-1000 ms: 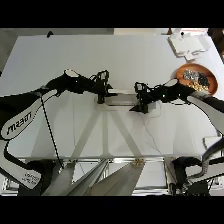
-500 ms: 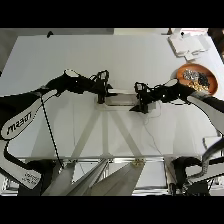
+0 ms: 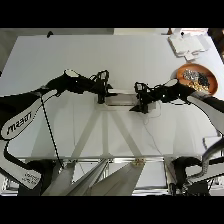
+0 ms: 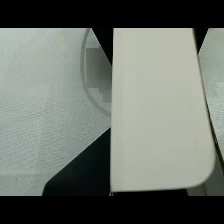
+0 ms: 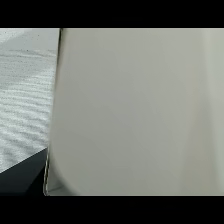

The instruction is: Fold the box and place the chain.

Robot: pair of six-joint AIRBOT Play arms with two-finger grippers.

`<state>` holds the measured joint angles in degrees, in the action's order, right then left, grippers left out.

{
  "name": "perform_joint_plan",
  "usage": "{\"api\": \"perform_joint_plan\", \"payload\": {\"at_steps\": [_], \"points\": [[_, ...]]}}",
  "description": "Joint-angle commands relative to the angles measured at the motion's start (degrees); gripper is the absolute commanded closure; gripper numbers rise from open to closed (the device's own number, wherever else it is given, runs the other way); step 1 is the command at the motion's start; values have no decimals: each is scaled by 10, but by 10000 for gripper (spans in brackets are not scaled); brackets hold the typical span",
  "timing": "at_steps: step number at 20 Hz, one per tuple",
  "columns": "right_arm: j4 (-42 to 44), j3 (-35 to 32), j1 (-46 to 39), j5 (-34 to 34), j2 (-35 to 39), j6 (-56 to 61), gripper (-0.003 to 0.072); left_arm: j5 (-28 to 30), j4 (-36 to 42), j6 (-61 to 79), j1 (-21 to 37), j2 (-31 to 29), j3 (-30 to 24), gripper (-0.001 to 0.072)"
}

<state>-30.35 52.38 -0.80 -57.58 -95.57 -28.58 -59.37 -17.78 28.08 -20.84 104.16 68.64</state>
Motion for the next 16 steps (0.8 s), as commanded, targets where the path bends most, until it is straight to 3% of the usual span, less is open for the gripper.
{"api": "perform_joint_plan", "payload": {"at_steps": [1, 9, 10, 12, 13, 16], "points": [[0, 0, 1, 0, 0, 0, 264, -3, 4, 0, 0, 0, 0, 693], [0, 0, 1, 0, 0, 0, 264, -12, 14, 0, 1, -1, 0, 688], [0, 0, 1, 0, 0, 0, 264, -12, 16, 0, 5, -1, 0, 619], [0, 0, 1, 0, 0, 0, 264, -12, 19, 0, 9, -2, 0, 408], [0, 0, 1, 0, 0, 0, 264, -10, 19, 0, 10, -3, 0, 364], [0, 0, 1, 0, 0, 0, 264, -9, 16, 0, 16, -14, 0, 360]]}}
